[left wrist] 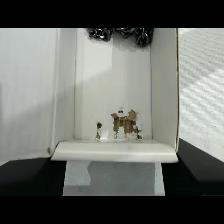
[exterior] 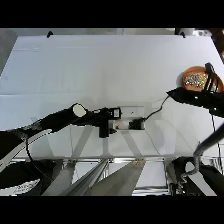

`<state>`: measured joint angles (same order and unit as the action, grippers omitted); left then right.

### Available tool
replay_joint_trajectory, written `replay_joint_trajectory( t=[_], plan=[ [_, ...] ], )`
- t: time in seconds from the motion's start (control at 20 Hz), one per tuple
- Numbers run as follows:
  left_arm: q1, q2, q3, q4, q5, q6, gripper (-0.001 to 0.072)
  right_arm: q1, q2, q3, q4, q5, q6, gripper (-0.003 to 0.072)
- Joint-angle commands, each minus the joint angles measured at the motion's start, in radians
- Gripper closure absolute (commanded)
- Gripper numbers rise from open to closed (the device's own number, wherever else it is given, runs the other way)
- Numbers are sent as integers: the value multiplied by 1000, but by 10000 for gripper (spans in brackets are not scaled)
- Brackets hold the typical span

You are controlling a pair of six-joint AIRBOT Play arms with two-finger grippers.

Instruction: Fold the box and place the chain.

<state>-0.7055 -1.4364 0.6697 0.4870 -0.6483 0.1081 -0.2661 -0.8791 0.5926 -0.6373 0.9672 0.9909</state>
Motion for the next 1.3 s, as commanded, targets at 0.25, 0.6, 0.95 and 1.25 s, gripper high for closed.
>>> replay_joint_trajectory(
  t=[0.25,0.6,0.95,1.25],
  plan=[
    [0,0,0,0,0,0,576,150,196,0,143,290,-48,676],
    [0,0,0,0,0,0,576,254,356,1,153,332,3,676],
    [0,0,0,0,0,0,576,348,407,0,299,165,-43,676],
    [0,0,0,0,0,0,576,354,407,0,282,55,-55,676]
  ],
)
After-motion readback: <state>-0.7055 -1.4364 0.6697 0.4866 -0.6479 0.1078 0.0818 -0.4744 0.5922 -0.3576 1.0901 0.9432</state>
